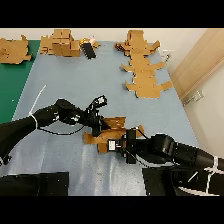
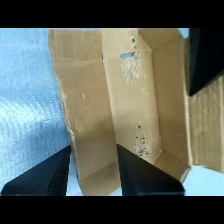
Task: Fold the box.
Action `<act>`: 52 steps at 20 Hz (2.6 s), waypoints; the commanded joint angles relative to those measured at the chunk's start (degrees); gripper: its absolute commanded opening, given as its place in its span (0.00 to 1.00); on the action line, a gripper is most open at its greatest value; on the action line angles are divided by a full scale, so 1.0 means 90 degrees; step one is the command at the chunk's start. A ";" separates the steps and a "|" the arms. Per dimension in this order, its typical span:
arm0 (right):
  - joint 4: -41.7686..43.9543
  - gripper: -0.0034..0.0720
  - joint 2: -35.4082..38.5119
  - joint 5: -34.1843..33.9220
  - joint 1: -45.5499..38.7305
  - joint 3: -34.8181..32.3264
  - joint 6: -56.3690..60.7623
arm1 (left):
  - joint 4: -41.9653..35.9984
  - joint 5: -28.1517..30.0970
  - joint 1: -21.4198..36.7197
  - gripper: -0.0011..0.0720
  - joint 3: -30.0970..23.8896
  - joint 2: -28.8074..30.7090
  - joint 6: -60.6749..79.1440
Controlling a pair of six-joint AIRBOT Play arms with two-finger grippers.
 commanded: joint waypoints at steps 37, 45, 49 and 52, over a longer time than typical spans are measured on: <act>0.2390 0.80 0.0243 0.0219 -0.1957 -0.0007 -0.2720 | 0.0000 0.0000 0.0002 0.03 0.0002 -0.0002 0.0000; 0.2370 0.80 0.0362 0.0250 -0.2361 0.0005 -0.2951 | 0.0000 0.0000 0.0002 0.03 0.0000 0.0000 0.0000; 0.2358 0.80 0.0362 0.0335 -0.2465 0.0007 -0.3021 | 0.0000 0.0000 0.0002 0.03 0.0000 -0.0002 0.0000; 0.2351 0.80 0.0359 0.0420 -0.2465 0.0005 -0.3140 | 0.0000 0.0000 0.0002 0.03 0.0000 -0.0002 0.0000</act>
